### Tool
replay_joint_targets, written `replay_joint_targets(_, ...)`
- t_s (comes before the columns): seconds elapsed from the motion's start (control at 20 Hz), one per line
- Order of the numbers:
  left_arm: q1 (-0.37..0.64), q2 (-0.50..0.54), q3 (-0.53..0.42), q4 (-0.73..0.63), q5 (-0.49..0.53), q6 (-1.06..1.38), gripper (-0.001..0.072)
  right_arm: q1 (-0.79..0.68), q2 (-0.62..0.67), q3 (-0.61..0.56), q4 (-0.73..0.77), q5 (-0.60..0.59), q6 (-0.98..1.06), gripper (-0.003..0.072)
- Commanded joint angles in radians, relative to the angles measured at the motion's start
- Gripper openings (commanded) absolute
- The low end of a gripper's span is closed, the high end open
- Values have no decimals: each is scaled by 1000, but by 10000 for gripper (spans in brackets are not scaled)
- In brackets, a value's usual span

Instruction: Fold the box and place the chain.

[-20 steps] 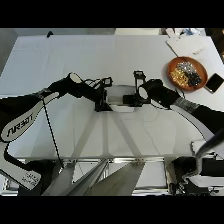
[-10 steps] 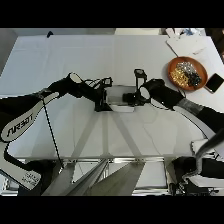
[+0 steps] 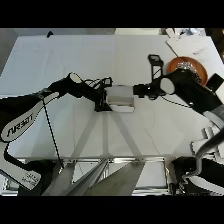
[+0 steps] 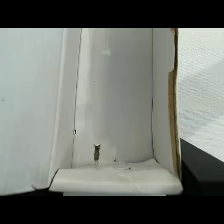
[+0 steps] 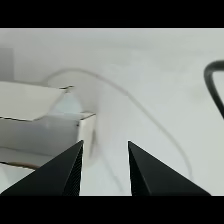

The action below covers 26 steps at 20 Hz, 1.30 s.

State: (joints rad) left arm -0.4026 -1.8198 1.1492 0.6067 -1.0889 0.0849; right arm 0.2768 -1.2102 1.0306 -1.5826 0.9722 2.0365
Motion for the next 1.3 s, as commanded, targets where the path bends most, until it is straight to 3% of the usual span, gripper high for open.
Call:
replay_joint_targets(0.0,0,1,0,0,0,0,207,-130,96,2,-27,35,-87,325)
replay_joint_targets(0.2,0,1,0,0,0,0,207,-373,111,4,-63,28,-221,325)
replay_joint_targets(0.5,0,1,0,0,1,0,207,-635,47,18,-31,-121,-428,350)
replay_joint_targets(0.65,0,1,0,0,0,0,207,-657,-118,115,24,-124,-482,350)
replay_joint_targets(0.9,0,1,0,0,0,0,207,-657,-428,388,124,-111,-482,351)
replay_joint_targets(0.95,0,1,0,0,0,0,207,-656,-479,426,160,-125,-483,383)
replay_joint_targets(1.25,0,1,0,0,0,0,207,-637,-637,473,196,-211,-546,390)
